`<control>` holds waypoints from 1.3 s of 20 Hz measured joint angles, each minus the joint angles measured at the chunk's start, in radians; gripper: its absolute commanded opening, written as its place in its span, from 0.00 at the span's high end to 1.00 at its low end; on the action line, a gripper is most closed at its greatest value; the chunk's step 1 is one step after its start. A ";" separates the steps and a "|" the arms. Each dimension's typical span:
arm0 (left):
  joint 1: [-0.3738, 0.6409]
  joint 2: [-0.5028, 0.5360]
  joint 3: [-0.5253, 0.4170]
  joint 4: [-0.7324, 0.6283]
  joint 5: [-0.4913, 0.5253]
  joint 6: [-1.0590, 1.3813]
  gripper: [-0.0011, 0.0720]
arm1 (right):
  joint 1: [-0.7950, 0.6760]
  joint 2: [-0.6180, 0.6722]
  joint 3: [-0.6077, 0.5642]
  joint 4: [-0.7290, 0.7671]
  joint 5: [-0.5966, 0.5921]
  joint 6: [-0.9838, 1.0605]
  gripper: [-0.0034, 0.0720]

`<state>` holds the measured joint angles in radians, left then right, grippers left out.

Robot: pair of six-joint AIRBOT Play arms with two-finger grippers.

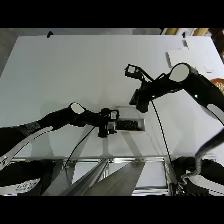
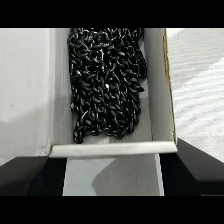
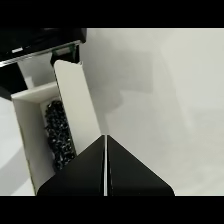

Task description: Fold the box and place the chain.

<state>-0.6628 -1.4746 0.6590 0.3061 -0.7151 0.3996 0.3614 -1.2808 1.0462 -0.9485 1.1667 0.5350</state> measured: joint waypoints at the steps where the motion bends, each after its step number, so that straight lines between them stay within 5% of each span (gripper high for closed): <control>1: 0.000 0.000 0.000 0.000 0.000 0.000 0.86 | 0.001 -0.005 0.000 -0.002 0.013 0.000 0.91; 4: 0.000 0.000 0.000 0.000 0.000 0.000 0.86 | 0.013 0.002 -0.033 -0.010 0.030 -0.015 0.63; 26: 0.000 0.000 0.000 0.000 0.000 -0.001 0.86 | 0.132 0.241 -0.307 -0.093 -0.120 -0.222 0.58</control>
<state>-0.6628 -1.4746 0.6590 0.3061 -0.7151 0.3985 0.4931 -1.0397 0.7391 -1.0420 1.0466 0.3126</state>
